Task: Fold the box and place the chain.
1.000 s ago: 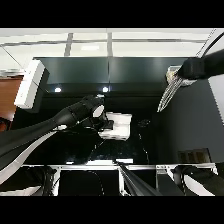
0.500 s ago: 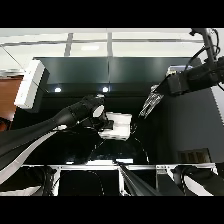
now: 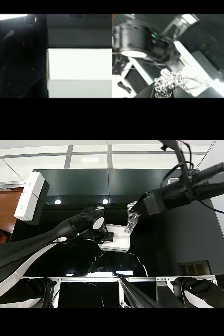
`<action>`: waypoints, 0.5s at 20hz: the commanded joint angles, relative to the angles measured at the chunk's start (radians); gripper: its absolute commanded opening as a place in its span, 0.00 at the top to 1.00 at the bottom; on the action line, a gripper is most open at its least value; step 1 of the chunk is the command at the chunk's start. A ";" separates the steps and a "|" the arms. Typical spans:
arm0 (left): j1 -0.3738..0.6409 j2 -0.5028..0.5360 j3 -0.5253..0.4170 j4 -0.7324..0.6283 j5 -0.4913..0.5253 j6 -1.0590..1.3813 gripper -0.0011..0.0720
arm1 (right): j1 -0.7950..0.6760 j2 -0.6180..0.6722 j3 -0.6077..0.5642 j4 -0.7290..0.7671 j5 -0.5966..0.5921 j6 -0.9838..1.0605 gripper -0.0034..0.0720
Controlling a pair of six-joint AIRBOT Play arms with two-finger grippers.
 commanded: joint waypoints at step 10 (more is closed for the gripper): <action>0.000 0.000 0.001 0.000 -0.001 0.000 0.95 | 0.054 -0.040 -0.216 -0.035 -0.097 0.018 0.94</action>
